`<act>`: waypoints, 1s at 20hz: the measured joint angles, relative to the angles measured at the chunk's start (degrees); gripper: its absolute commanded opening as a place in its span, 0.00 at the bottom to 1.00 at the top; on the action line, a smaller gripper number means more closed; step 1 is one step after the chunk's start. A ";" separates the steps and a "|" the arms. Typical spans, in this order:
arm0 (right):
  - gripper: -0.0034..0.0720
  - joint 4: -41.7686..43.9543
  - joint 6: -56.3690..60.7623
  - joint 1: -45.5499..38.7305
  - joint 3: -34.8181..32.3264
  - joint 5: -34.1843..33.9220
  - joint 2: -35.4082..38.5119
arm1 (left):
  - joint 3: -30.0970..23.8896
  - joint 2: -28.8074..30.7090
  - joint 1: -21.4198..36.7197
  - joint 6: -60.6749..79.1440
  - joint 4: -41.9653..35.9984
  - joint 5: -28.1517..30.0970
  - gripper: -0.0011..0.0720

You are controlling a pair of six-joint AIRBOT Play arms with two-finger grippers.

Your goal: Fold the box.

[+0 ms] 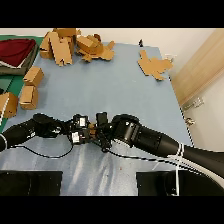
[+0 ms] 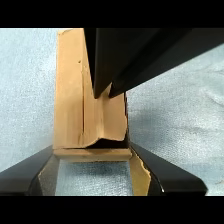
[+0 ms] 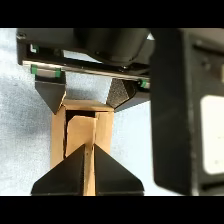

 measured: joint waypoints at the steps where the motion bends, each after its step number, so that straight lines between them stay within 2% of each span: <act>1: 0.15 0.04 0.00 0.04 0.02 0.02 -0.13 | 0.00 0.00 0.00 0.00 0.00 0.00 0.73; 20: 0.11 4.61 0.92 0.04 -0.04 -0.83 -1.97 | 0.00 0.00 0.00 0.00 -0.02 -0.07 0.73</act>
